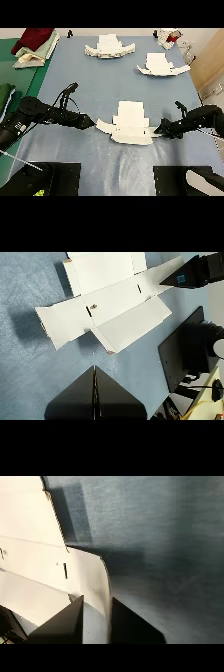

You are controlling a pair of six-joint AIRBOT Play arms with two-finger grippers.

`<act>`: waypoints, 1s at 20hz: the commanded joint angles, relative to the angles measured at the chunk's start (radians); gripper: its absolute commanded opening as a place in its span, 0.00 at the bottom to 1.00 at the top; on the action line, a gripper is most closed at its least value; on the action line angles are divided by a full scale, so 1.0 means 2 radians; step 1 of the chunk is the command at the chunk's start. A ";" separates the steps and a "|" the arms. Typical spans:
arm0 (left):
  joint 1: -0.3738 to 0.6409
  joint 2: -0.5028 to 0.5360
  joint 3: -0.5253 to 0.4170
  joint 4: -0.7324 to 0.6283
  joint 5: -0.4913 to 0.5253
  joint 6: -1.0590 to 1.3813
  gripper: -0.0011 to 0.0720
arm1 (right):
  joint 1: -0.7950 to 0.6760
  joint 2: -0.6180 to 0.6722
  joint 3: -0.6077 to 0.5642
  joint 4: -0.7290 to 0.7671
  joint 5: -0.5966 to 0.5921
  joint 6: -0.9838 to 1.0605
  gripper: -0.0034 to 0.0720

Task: Fold the box.

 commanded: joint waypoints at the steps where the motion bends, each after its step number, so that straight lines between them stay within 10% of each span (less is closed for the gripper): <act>1: 0.000 0.000 0.000 0.000 0.001 0.000 0.13 | 0.023 -0.019 0.005 0.014 0.004 -0.037 0.22; 2: 0.000 0.000 0.000 0.000 0.000 -0.002 0.61 | 0.029 -0.019 0.012 0.014 0.006 -0.037 0.22; 3: 0.000 0.001 0.000 0.000 0.000 -0.010 0.73 | 0.032 -0.018 0.020 0.013 0.006 -0.037 0.22; 5: 0.000 0.001 0.000 0.000 -0.005 -0.013 0.47 | 0.033 -0.018 0.033 0.014 0.006 -0.037 0.22; 12: 0.000 0.001 0.000 0.000 0.003 -0.012 0.47 | 0.042 0.001 0.034 0.052 -0.003 -0.114 0.05; 20: 0.015 -0.049 0.000 0.011 0.028 0.002 0.47 | 0.105 0.232 -0.128 0.079 0.080 -0.132 0.05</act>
